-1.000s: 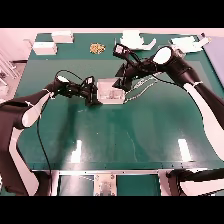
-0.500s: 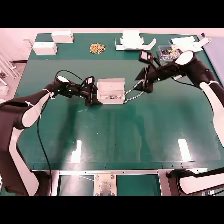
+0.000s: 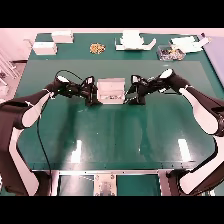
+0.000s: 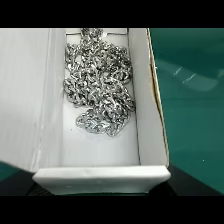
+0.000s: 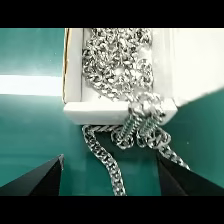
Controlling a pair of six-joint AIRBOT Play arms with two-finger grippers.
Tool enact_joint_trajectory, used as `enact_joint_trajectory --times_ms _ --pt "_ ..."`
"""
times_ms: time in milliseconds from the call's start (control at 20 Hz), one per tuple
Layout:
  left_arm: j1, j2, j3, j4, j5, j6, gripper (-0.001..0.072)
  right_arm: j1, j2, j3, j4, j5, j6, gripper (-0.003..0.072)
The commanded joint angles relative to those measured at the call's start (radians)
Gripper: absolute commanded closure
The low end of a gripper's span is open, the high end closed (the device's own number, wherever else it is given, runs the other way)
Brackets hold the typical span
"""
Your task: Fold the box and place the chain.
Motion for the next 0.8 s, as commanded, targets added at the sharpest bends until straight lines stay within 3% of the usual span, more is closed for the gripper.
enact_joint_trajectory --times_ms 0,350,600,650,750 --pt "0.0 0.0 0.001 0.0 0.0 0.0 0.0292 0.024 -0.021 0.01 0.008 -0.024 -0.057 -0.001" --pt "0.0 0.0 0.001 0.0 0.0 0.0 0.0291 0.034 -0.058 0.056 0.015 -0.065 -0.05 -0.001" --pt "0.0 0.0 0.001 0.0 0.0 0.0 0.0292 0.042 -0.081 0.056 -0.026 0.001 0.031 -0.0008" --pt "0.0 0.0 0.001 0.0 0.0 0.0 0.0292 0.042 -0.082 0.056 -0.045 0.007 0.032 0.0044" --pt "0.0 0.0 0.001 0.0 0.0 0.0 0.0292 0.04 -0.081 0.056 -0.058 0.006 0.036 0.0298"
